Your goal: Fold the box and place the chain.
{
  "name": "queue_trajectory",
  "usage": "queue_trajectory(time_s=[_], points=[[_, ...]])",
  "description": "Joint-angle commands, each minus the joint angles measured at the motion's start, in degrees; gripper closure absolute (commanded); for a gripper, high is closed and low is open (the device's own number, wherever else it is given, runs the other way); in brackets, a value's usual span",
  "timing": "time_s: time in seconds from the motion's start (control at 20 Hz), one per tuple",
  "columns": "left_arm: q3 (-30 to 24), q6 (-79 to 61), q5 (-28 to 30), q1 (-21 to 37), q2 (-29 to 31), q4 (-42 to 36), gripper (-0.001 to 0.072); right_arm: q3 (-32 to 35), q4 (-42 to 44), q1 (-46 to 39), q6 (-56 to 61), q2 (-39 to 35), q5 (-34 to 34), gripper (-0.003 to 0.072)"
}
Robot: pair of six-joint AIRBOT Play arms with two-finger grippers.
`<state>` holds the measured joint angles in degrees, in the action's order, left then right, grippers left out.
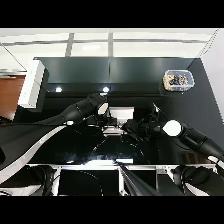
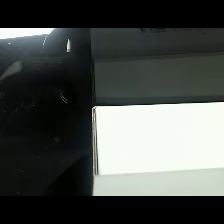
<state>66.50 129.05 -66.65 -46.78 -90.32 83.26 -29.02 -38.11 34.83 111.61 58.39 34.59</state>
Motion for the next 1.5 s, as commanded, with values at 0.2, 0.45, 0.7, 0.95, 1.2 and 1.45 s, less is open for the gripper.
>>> queue_trajectory(time_s=[0.2,0.45,0.7,0.95,1.2,1.45], points=[[0.02,-0.02,0.11,0.02,0.0,0.04,0.0676,0.0,-4.37,6.58,12.85,0.02,-7.04,0.0212],[0.02,-0.02,0.11,0.02,0.0,0.04,0.0676,0.0,-6.58,6.82,14.69,-0.02,-7.23,0.0318],[0.02,-0.02,0.11,0.02,0.0,0.04,0.0676,0.0,-7.3,6.84,14.67,-0.09,-6.54,0.0348],[0.02,-0.02,0.11,0.02,0.0,0.04,0.0676,0.0,-12.2,6.8,16.33,-2.34,-5.16,0.0348],[0.02,-0.02,0.15,0.02,0.0,0.04,0.0676,0.0,-17.16,6.84,20.11,-3.13,-4.39,0.0445],[0.02,-0.02,0.2,0.02,0.0,0.04,0.0676,0.0,-17.0,6.84,22.21,-3.06,-6.19,0.0446]])
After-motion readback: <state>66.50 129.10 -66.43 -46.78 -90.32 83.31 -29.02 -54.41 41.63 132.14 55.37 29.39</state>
